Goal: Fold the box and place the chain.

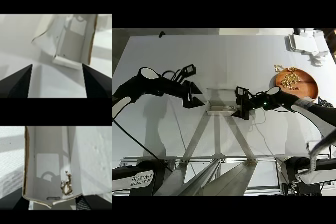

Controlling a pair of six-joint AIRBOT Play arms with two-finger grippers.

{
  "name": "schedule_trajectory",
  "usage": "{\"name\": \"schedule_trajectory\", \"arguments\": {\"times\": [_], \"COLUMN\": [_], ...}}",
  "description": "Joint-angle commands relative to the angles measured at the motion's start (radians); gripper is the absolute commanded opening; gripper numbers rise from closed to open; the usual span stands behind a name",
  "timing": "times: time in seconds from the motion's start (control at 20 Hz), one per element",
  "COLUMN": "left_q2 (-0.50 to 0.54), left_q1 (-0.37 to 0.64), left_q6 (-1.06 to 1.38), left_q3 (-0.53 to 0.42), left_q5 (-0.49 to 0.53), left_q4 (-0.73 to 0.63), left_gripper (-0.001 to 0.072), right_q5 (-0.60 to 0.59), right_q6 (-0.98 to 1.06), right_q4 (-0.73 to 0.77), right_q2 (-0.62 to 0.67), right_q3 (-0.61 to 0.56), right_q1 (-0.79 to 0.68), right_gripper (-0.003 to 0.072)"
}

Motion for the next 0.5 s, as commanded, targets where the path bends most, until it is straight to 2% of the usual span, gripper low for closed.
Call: {"name": "schedule_trajectory", "arguments": {"times": [0.0,0.35,0.45], "left_q2": [-0.053,-0.101,-0.113], "left_q1": [0.001,0.002,0.002], "left_q6": [0.346,0.349,0.349], "left_q3": [-0.001,-0.001,-0.001], "left_q5": [-0.016,-0.021,-0.050], "left_q4": [-0.047,-0.008,-0.002], "left_gripper": [0.0704,0.0704,0.0703], "right_q5": [0.000,0.000,0.000], "right_q6": [0.000,0.000,0.000], "right_q4": [0.000,0.000,0.000], "right_q2": [0.001,0.001,0.001], "right_q3": [0.001,0.001,0.001], "right_q1": [0.001,0.001,0.001], "right_gripper": [0.0538,0.0538,0.0538]}}
